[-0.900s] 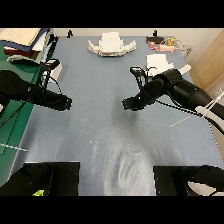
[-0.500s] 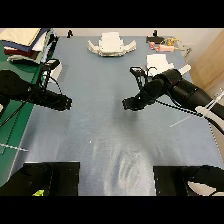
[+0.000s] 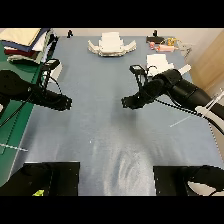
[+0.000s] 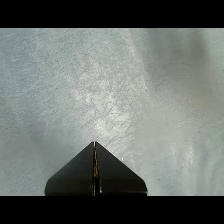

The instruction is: Fold the box.

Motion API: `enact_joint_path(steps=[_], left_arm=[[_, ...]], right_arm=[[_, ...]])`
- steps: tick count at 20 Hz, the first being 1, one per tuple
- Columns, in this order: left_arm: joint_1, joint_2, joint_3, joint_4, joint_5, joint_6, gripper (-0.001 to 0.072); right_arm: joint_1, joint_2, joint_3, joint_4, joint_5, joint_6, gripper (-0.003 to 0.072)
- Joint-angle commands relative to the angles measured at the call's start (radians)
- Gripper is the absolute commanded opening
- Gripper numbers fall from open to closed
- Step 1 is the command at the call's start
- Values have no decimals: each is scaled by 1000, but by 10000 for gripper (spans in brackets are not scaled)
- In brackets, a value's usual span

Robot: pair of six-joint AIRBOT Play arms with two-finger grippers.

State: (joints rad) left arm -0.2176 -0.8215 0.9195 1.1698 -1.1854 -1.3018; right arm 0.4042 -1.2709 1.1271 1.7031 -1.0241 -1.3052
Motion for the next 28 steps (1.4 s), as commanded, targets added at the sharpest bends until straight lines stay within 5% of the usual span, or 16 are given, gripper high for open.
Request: enact_joint_path(steps=[1,3,5,7,11,19,28], left_arm=[[0,0,0,0,0,0,14],[0,1,0,0,0,0,15],[0,1,0,0,0,0,15],[0,0,0,0,0,0,15],[0,1,0,0,0,0,15],[0,1,0,0,0,0,15],[0,1,0,0,0,0,15]], right_arm=[[-71,-26,55,-132,-13,103,102],[-245,-86,192,-201,-73,105,246],[-467,-191,373,-178,-82,30,246],[-670,-338,572,-102,-82,-56,406],[-903,-583,833,72,-10,-121,407],[-967,-828,921,188,179,-253,406],[-957,-880,922,341,337,-356,385]])
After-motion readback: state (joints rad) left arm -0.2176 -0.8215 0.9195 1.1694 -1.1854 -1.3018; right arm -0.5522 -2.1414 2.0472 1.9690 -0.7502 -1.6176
